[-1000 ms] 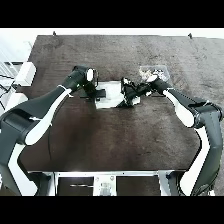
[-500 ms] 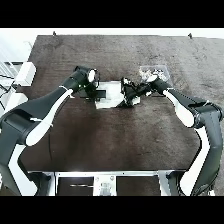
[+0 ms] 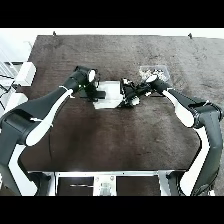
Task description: Fold the box and place the chain.
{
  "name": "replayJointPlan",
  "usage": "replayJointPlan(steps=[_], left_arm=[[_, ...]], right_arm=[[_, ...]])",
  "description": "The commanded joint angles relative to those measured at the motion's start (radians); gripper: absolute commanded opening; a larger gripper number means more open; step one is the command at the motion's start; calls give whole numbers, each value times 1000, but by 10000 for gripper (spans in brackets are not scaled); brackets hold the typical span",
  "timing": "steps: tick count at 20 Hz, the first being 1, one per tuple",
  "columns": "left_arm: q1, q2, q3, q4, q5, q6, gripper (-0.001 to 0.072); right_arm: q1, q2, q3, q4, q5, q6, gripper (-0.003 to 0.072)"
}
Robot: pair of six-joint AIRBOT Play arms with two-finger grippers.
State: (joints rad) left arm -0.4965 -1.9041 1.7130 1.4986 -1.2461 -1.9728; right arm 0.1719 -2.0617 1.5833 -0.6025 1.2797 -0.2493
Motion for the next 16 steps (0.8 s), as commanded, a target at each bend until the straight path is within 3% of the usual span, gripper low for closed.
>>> replayJointPlan(steps=[1,3,4,5,7,8,16], left_arm=[[1,0,1,1,-8,-1,20],[1,0,1,-2,-1,-1,63],[1,0,1,-3,-2,0,261],[1,0,3,-3,-5,19,314],[2,0,13,-3,-23,36,333],[2,3,20,-3,-32,46,491],[4,89,43,51,-110,84,499]], right_arm=[[-1,0,0,0,-4,-1,596],[-1,0,0,0,-4,-1,596],[-1,0,0,0,-4,-1,596],[-1,0,0,0,-4,-1,596],[-1,0,0,0,-4,-1,596],[-1,0,0,0,-4,-1,596],[-1,0,0,0,-4,-1,596]])
